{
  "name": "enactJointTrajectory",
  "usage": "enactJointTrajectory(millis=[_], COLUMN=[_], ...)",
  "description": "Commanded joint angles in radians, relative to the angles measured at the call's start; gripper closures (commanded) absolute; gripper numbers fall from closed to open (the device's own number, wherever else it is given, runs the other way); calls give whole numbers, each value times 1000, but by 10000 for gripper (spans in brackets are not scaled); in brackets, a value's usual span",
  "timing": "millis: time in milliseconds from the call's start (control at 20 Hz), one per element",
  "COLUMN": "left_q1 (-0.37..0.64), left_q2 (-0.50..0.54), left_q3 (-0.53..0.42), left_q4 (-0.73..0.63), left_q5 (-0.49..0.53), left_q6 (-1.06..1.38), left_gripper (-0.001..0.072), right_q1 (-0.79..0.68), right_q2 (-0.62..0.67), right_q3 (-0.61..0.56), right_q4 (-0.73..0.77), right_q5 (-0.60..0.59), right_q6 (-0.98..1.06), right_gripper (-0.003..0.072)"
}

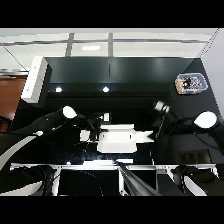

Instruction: Fold the box and place the chain.

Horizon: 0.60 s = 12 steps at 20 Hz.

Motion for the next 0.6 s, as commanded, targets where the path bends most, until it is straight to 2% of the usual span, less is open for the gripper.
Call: enactJointTrajectory(millis=[0,250,550], left_q1=[0,0,0], left_q2=[-1,-1,-1], left_q3=[1,1,1], left_q4=[4,4,4], left_q5=[5,5,5], left_q6=[2,2,2], left_gripper=[686,685,686], right_q1=[134,370,422], right_q2=[-16,-58,-95], right_q3=[-77,-77,-77], right_q4=[-6,4,8], right_q5=[-30,-102,-195], right_q6=[-149,-169,-214], right_gripper=[40,40,40])
